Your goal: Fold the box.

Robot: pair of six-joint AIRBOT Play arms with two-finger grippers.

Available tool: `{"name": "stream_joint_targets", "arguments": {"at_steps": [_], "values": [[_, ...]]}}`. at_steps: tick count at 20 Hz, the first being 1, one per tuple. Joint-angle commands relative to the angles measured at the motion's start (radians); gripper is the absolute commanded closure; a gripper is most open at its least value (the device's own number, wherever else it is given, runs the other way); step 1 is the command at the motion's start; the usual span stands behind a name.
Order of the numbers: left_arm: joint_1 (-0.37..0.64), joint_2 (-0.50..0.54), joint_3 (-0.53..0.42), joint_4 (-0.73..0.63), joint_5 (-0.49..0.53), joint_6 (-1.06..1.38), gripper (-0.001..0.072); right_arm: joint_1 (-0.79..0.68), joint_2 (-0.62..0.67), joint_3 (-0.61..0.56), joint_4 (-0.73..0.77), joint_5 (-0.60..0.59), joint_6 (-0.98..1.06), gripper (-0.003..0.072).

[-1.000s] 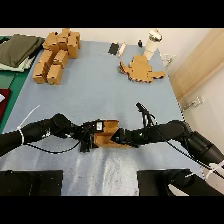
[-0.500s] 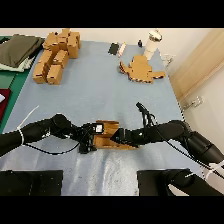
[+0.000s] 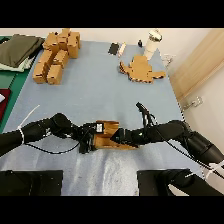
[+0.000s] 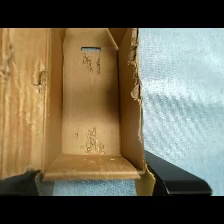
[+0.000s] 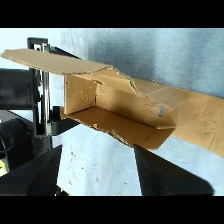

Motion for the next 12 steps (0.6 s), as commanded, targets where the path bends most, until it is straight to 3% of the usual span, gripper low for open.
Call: {"name": "stream_joint_targets", "arguments": {"at_steps": [1,2,8,12], "values": [[-0.005,-0.01,0.006,-0.004,0.0,0.0,0.0066,0.0,0.0,0.001,0.0,0.0,0.0,0.0005],[-0.01,-0.012,0.009,-0.004,-0.001,0.0,0.0115,0.0,0.0,0.001,0.0,0.0,0.0,0.0005],[-0.018,-0.014,0.01,-0.003,0.081,-0.071,0.0117,0.0,0.0,0.001,0.0,0.0,0.0,0.0005],[-0.018,-0.014,0.01,-0.003,0.077,-0.077,0.0117,0.0,0.0,0.001,0.0,0.0,0.0,0.0005]]}}
